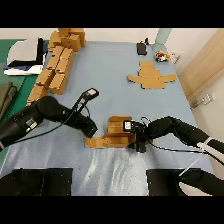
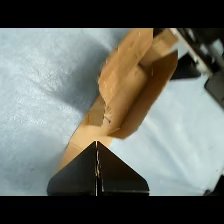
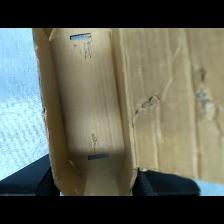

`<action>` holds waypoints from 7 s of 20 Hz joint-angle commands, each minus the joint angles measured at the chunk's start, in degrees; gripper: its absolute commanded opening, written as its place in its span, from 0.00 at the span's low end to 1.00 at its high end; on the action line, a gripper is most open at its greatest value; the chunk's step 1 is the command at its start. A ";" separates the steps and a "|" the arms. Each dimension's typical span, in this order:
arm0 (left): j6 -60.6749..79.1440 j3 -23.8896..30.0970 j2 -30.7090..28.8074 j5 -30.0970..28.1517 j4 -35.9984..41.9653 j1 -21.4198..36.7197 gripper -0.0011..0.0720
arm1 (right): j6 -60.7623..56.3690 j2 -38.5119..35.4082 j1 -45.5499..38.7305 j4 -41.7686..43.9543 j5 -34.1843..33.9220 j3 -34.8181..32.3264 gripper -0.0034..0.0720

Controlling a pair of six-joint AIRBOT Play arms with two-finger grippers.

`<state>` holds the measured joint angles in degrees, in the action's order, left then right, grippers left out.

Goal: Fold the box.

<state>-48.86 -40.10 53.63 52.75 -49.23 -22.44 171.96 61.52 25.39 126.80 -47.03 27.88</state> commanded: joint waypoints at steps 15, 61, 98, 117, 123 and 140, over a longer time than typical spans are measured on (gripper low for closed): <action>63.17 13.73 9.75 -17.46 28.68 -5.46 0.89 | -0.02 -0.04 0.02 -0.20 0.02 0.02 0.67; 15.50 12.55 -1.57 -19.37 6.84 -6.14 0.03 | -0.04 -0.04 0.02 -0.20 0.02 0.02 0.67; -46.66 6.93 4.61 -16.90 -2.27 -13.62 0.35 | -0.02 -0.04 0.02 -0.39 0.02 0.02 0.67; -39.08 4.44 6.10 -10.25 9.55 -10.82 0.67 | -0.04 -0.04 0.02 -0.39 0.02 0.04 0.67; -35.58 4.44 8.52 -11.52 13.25 -10.82 0.67 | -0.02 -0.04 0.02 -0.39 0.02 0.04 0.67; -46.82 0.48 9.11 -15.08 2.03 -13.25 0.76 | -0.02 -0.04 0.02 -0.39 0.02 0.04 0.67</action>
<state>-89.47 -37.60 62.33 37.15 -39.57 -34.24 171.94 61.52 25.39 126.39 -47.00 27.90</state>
